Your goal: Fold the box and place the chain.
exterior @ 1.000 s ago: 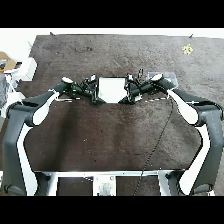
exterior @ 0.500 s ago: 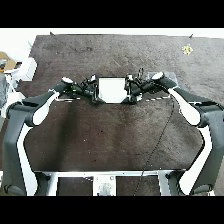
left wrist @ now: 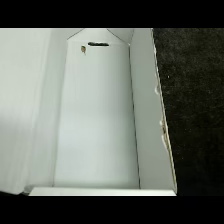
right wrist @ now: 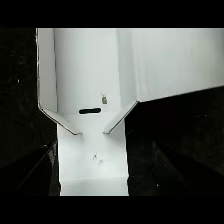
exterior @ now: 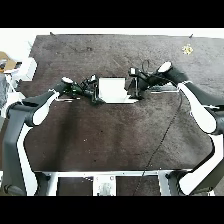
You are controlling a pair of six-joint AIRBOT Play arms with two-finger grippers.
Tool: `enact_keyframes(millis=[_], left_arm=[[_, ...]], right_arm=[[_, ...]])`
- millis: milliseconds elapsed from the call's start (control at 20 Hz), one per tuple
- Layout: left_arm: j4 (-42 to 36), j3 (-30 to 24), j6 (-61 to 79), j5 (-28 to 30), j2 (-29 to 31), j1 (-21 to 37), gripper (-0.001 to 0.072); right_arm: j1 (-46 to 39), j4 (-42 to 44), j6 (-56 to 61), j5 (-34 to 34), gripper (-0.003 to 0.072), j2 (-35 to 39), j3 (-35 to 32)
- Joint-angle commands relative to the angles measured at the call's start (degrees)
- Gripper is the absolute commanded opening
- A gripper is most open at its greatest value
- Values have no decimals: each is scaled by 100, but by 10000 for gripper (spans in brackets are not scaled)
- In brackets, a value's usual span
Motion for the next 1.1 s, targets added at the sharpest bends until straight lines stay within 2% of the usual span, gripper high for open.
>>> enact_keyframes(millis=[0, 100, 150, 200, 250, 350, 450, 650, 1050], left_arm=[[0, 2, 2, 4, 0, 2, 618], [0, 2, 2, 4, 0, 2, 618], [0, 2, 2, 4, 0, 2, 618], [0, 2, 2, 4, 0, 2, 618], [0, 2, 2, 4, 0, 2, 618], [0, 2, 4, 4, 0, 2, 618], [0, 2, 2, 4, 0, 2, 618], [0, 2, 4, 4, 0, 2, 618], [0, 2, 4, 4, 0, 2, 618]], right_arm=[[2, -201, 573, -26, 713, 538, 7], [2, 341, 876, -160, 712, 651, 7], [2, 710, 918, -166, 570, 651, 4], [13, 1040, 914, -157, 181, 623, 2], [22, 1390, 905, -179, 11, 575, 4], [26, 2059, 894, -286, -1, 380, 2], [28, 2343, 892, -588, 0, 160, 4], [33, 2382, 892, -1276, -1, -140, 4], [68, 2297, 588, -1331, -1, -623, 4]])
